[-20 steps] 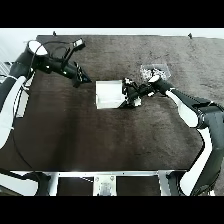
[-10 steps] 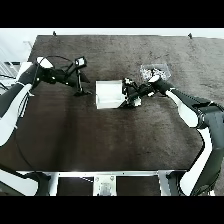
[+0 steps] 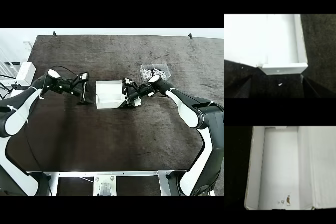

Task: Fold the box and place the chain.

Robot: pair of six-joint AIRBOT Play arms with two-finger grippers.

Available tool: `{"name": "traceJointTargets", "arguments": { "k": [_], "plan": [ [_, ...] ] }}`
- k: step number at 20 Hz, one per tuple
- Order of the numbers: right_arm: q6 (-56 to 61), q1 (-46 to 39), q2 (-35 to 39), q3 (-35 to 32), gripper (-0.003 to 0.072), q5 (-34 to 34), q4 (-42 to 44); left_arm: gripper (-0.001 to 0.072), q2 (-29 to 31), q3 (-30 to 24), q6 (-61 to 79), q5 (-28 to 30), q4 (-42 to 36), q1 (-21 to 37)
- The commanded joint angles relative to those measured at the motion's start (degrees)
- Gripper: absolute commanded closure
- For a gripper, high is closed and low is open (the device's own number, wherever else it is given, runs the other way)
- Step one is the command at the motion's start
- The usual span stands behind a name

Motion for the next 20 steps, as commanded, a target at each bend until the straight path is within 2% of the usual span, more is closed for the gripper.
{"name": "traceJointTargets", "arguments": {
  "k": [1, 11, 20],
  "plan": [
    [0.0, 0.0, 0.0, 0.0, 0.0097, 0.0, 0.0, -0.0011, -0.9, 0.0, 2.5, -1.6, -0.9, 0.0],
    [0.0, 0.0, 0.0, 0.0, 0.0097, 0.0, 0.0, -0.0011, -1.2, 0.0, 5.7, -0.2, -2.6, 0.0],
    [0.0, 0.0, 0.0, 0.0, 0.0097, 0.0, 0.0, -0.0011, -2.0, 0.0, 10.0, -1.5, -4.6, 0.0]
  ]
}}
